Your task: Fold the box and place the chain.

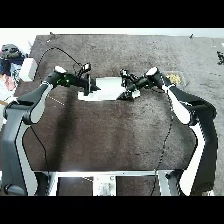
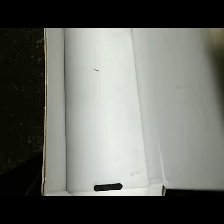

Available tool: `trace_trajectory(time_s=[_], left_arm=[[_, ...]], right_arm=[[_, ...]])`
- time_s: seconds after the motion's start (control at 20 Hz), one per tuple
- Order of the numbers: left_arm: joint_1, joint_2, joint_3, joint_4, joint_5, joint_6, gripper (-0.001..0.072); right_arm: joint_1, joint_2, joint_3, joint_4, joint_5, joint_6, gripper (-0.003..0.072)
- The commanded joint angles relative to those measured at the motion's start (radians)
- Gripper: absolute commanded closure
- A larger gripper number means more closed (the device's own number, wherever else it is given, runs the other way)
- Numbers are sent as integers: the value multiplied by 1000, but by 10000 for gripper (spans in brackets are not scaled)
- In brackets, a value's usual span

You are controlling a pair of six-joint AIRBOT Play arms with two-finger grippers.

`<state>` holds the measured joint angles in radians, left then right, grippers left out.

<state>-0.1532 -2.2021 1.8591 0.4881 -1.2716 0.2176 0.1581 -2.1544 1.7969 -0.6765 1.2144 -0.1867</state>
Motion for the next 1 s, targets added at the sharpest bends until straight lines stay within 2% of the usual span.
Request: trace_trajectory(time_s=[0.0,0.25,0.3,0.35,0.4,0.45,0.6,0.85,0.9,0.95], left_arm=[[0,0,0,-3,0,0,697],[0,0,0,-22,-27,-3,697],[0,1,0,-35,-35,-2,678],[2,1,0,-55,-42,-2,457],[5,1,0,-67,-45,0,379],[8,4,0,-68,-46,0,413],[48,26,0,-80,-87,-6,413],[151,113,0,-87,-242,-49,416],[163,119,0,-97,-271,-66,448],[164,123,0,-108,-309,-71,570]], right_arm=[[0,-1,0,0,1,0,260],[0,-1,0,0,1,0,260],[0,0,0,0,1,0,260],[0,-1,0,0,1,0,260],[0,-1,0,0,1,0,260],[0,-1,0,0,1,0,261],[0,-1,0,0,1,0,260],[0,-1,0,0,1,0,260],[0,-1,0,0,1,0,260],[0,-1,0,0,1,0,260]])
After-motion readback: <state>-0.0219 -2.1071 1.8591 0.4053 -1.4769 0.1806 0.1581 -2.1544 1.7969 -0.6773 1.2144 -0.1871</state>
